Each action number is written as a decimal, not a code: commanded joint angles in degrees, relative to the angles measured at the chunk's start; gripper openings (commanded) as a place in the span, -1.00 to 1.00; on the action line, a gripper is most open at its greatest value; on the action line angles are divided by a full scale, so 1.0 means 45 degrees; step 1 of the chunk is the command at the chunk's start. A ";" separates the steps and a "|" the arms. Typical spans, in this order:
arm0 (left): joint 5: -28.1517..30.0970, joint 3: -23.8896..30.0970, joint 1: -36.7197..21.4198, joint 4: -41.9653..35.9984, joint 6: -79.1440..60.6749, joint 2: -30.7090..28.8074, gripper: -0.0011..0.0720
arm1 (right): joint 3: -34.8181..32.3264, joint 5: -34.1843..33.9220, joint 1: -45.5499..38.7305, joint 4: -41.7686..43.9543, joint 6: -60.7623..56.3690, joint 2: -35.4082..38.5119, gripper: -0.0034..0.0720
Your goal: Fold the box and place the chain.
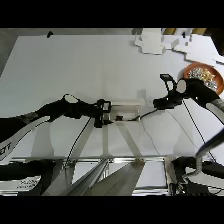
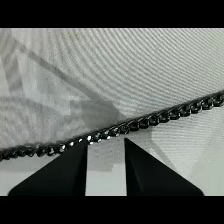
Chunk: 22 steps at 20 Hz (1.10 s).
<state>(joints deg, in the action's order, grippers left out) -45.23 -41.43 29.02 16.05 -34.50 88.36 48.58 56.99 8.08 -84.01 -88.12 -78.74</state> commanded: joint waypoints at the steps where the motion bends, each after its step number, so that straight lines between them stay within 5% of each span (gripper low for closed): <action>1: 0.0000 0.0000 0.0005 0.0005 -0.0005 0.0005 -0.39 | -0.0005 -0.0010 -0.0010 -0.0010 -0.0083 -0.0121 -0.57; 3: 0.0005 0.0005 0.0005 0.0005 -0.0005 0.0005 -0.39 | -0.0005 0.0015 -0.0010 -0.0010 -0.0063 -0.0097 -0.87; 12: 0.0000 0.0005 0.0005 0.0005 -0.0005 0.0005 -0.39 | -0.0005 0.1462 0.0287 -0.0792 0.0563 0.3215 -0.87; 17: 0.0000 0.0005 0.0005 0.0005 -0.0005 0.0005 -0.39 | -0.0005 0.2443 0.2395 0.1151 0.0529 0.5887 -0.88; 22: 0.0005 0.0000 0.0005 0.0005 -0.0005 0.0005 -0.39 | 0.0024 0.1073 0.3628 0.4226 0.0554 0.6329 -0.87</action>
<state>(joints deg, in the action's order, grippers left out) -45.23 -41.43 29.02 16.05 -34.50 88.36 48.58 65.21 21.28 -73.03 -85.69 -51.92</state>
